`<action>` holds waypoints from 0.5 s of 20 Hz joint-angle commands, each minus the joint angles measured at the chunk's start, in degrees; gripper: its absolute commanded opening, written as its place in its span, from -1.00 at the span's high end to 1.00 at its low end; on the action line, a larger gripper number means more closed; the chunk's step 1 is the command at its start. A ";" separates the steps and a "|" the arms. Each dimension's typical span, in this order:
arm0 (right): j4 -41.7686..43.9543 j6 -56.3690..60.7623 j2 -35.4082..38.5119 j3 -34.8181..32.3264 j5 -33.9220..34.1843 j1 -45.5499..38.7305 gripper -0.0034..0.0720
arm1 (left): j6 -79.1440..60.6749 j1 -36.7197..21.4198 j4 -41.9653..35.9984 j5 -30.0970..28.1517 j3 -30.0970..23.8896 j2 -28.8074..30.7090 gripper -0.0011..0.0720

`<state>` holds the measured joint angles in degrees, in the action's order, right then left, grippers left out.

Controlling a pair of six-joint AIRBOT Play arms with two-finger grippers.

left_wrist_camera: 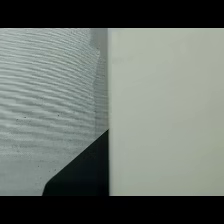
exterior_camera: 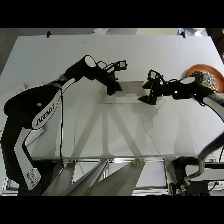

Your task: Fold the box and place the chain.

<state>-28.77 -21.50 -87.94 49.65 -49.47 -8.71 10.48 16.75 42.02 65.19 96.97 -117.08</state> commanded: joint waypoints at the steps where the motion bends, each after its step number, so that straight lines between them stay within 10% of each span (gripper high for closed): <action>1: -1.05 -0.04 -1.55 0.11 -2.82 -0.04 -0.93 | 0.00 0.04 0.00 -0.04 0.00 -0.04 0.93; 10: -0.74 -2.62 -2.82 1.53 -5.20 -0.04 -0.93 | 0.00 0.04 0.00 -0.04 0.00 -0.04 0.93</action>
